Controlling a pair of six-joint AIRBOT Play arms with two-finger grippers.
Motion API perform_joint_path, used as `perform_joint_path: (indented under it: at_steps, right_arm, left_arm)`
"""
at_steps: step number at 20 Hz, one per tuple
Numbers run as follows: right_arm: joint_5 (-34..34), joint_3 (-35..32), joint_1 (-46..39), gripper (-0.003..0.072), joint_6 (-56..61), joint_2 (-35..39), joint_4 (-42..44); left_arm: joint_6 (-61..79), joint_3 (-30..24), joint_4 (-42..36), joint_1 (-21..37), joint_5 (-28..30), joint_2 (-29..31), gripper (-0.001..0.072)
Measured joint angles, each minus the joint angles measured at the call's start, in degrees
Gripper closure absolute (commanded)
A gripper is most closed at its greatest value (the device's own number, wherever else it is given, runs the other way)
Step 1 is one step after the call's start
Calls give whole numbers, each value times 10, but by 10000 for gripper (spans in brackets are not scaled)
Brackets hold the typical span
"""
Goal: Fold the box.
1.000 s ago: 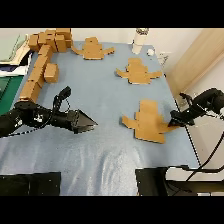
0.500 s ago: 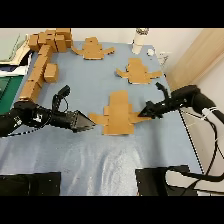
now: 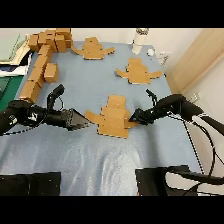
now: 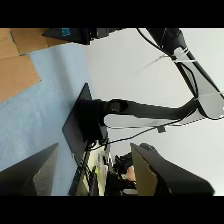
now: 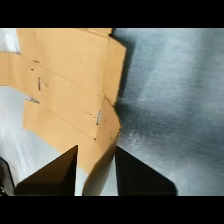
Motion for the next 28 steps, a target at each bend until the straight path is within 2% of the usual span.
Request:
perform_joint_path:
  at_steps: [2,3,5,6,9,14,19,22,28]
  right_arm:
    - [2,-2,2,674,0,-13,-4]
    - [3,-2,3,683,-3,-17,-3]
    - [2,-3,12,683,-25,-23,7]
    - [1,-4,20,683,-42,-22,14]
    - [11,-24,61,683,-96,2,26]
    - [61,-87,122,683,-132,73,32]
    - [81,-111,143,683,-142,107,31]
    - [84,-115,146,683,-144,113,31]
    - [88,-116,147,683,-146,116,29]
  left_arm:
    - [-5,0,3,1,-1,0,10]
    - [-6,0,4,2,-1,0,11]
    - [-12,5,8,2,-2,-6,13]
    - [-12,10,12,3,-2,-12,59]
    - [-11,39,38,2,9,-42,59]
    - [2,82,91,2,78,-88,58]
    - [8,100,122,2,124,-151,58]
    - [21,122,116,2,130,-197,58]
    - [49,203,86,-18,98,-277,60]
